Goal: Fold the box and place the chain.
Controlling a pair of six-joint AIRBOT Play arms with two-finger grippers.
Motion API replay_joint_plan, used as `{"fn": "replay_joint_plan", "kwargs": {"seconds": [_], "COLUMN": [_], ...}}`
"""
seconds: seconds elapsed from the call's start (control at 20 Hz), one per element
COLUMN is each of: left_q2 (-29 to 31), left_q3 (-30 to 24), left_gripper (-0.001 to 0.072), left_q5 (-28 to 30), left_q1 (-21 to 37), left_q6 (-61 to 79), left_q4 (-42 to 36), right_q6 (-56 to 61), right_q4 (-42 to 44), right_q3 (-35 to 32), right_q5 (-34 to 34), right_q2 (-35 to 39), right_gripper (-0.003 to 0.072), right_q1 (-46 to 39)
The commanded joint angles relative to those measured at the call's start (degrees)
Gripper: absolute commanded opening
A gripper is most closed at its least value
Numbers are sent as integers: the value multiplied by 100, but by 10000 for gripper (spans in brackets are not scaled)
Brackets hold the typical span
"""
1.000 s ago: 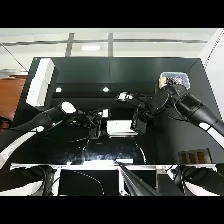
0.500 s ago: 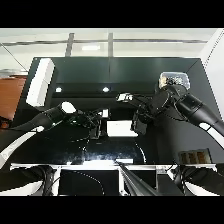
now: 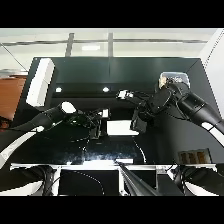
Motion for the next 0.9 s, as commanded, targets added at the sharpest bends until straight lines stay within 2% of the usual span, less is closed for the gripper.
{"fn": "replay_joint_plan", "kwargs": {"seconds": [0.0,0.05,0.1,0.2,0.25,0.4,0.5,0.6,0.65,0.7,0.85], "left_q2": [-4,-4,-4,-4,-4,-4,-4,-4,-4,-4,-4], "left_q3": [0,0,0,0,0,0,0,0,0,0,0], "left_gripper": [481,481,481,481,481,481,481,481,481,481,481], "left_q5": [-4,-4,-4,-4,-4,-4,-4,-4,-4,-4,-4], "left_q1": [-4,-4,-4,-4,-4,-4,-4,-4,-4,-4,-4], "left_q6": [2,2,2,2,2,2,2,2,2,2,2], "left_q4": [0,0,0,0,0,0,0,0,0,0,0], "right_q6": [48,63,63,63,63,153,153,168,168,168,168], "right_q4": [-79,-129,-177,-269,-282,-299,-302,-302,-302,-304,-302], "right_q3": [13,11,11,-2,-2,-2,-2,-2,-2,-2,-2], "right_q5": [-83,-59,-55,-44,-28,109,116,122,120,122,122], "right_q2": [4,2,2,-2,-4,-4,-4,-4,-4,-4,-2], "right_gripper": [700,677,590,580,527,525,362,363,324,254,256], "right_q1": [0,2,2,2,2,2,2,2,2,2,2]}}
